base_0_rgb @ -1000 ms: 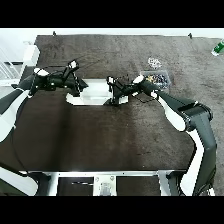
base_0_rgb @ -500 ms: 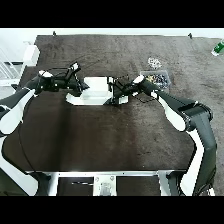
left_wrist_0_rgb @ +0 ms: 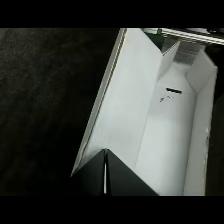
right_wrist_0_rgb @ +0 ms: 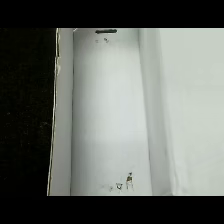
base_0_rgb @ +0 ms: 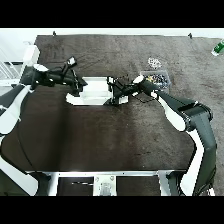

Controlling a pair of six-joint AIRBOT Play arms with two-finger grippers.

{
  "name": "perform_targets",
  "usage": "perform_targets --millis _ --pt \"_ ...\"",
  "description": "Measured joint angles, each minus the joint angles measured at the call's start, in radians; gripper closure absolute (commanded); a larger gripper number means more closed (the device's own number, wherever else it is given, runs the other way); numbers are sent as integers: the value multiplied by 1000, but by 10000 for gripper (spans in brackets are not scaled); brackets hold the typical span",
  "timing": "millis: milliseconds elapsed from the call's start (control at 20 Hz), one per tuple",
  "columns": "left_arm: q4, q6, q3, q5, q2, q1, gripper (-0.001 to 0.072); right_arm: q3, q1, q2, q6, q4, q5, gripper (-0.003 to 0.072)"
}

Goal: Fold the box and place the chain.

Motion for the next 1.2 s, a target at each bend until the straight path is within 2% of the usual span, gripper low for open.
perform_targets --millis 50,100,150,350,550,750,1200 --pt "31 -9 10 -36 18 11 336 0 0 0 0 0 0 142" --pt "58 -16 18 -67 34 21 65 0 0 0 0 0 0 141" --pt "95 -24 24 -100 47 26 34 0 0 0 0 0 0 142" --pt "263 -52 18 -160 69 14 34 0 0 0 0 0 0 141" --pt "358 -64 -27 -133 74 -24 34 0 0 0 0 1 0 141" --pt "389 -80 -49 -70 61 -40 33 0 0 0 0 1 0 141" --pt "396 -93 -56 -23 18 -46 35 0 0 0 0 1 0 141"
